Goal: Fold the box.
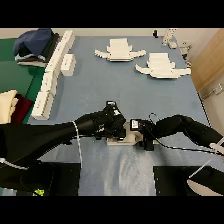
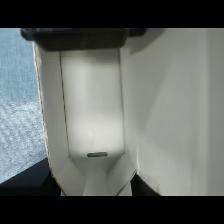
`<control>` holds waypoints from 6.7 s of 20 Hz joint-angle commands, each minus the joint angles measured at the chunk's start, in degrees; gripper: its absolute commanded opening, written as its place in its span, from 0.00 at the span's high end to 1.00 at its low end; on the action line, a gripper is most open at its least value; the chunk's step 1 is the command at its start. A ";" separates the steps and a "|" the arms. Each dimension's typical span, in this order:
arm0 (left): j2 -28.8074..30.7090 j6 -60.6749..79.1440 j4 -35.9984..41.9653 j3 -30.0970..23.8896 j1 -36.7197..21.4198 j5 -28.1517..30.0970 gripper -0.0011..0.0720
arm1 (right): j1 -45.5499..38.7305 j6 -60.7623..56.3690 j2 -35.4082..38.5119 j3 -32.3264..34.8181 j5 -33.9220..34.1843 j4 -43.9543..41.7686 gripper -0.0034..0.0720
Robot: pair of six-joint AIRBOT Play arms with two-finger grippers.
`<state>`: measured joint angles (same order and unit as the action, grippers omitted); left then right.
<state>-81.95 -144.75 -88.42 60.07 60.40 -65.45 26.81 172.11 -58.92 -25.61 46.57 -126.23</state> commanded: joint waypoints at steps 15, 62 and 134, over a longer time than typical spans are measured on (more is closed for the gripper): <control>13.84 12.09 -1.38 7.26 1.05 -19.08 0.96 | 0.02 0.00 0.00 -0.02 -0.02 -0.02 0.25; 18.40 163.58 67.36 -36.83 -24.30 32.52 0.04 | 0.02 0.00 0.00 -0.02 -0.02 -0.02 0.25; 16.55 157.30 61.22 -35.08 -22.62 33.97 0.29 | 11.43 -74.60 -9.46 -6.95 -23.61 -9.57 0.95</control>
<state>-65.45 12.60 -27.20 24.99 37.74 -31.83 38.20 97.38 -68.23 -32.58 22.74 -136.27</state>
